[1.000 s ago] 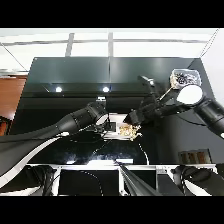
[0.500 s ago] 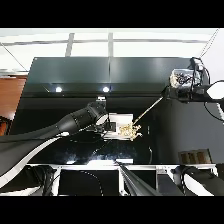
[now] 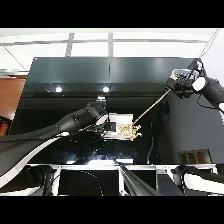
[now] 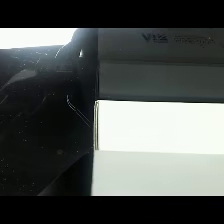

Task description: Fold the box and place the chain.

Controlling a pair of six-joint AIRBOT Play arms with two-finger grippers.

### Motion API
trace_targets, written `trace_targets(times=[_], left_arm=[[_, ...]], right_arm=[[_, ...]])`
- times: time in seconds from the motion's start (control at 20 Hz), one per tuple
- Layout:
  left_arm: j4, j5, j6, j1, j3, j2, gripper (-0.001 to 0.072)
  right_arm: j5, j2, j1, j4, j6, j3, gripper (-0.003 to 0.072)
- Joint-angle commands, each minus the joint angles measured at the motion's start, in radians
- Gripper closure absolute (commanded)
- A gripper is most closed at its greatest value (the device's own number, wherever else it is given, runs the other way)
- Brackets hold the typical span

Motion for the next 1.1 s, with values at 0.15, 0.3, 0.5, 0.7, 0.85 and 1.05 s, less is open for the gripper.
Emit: trace_targets(times=[0.15, 0.3, 0.5, 0.7, 0.85, 1.05], left_arm=[[0.000, 0.000, 0.000, 0.000, 0.000, -0.001, 0.0678], [0.000, 0.000, 0.000, 0.000, 0.000, -0.001, 0.0678], [0.000, -0.001, 0.000, 0.000, 0.000, -0.001, 0.0678], [0.000, 0.000, 0.000, 0.000, 0.000, -0.001, 0.0678], [0.000, 0.002, 0.000, 0.000, 0.000, -0.001, 0.0678], [0.000, 0.004, 0.000, 0.000, 0.000, -0.001, 0.0678]], right_arm=[[-0.001, -0.145, -0.006, -0.003, 0.103, 0.101, -0.0034], [-0.004, -0.164, -0.006, -0.004, 0.103, 0.116, 0.0247], [0.005, -0.164, -0.016, -0.007, 0.103, 0.118, 0.0441], [0.096, -0.161, -0.033, -0.006, 0.077, 0.130, 0.0673], [0.192, -0.128, -0.033, -0.003, -0.064, 0.165, 0.0676], [0.262, 0.035, -0.033, -0.002, -0.245, 0.168, 0.0676]])
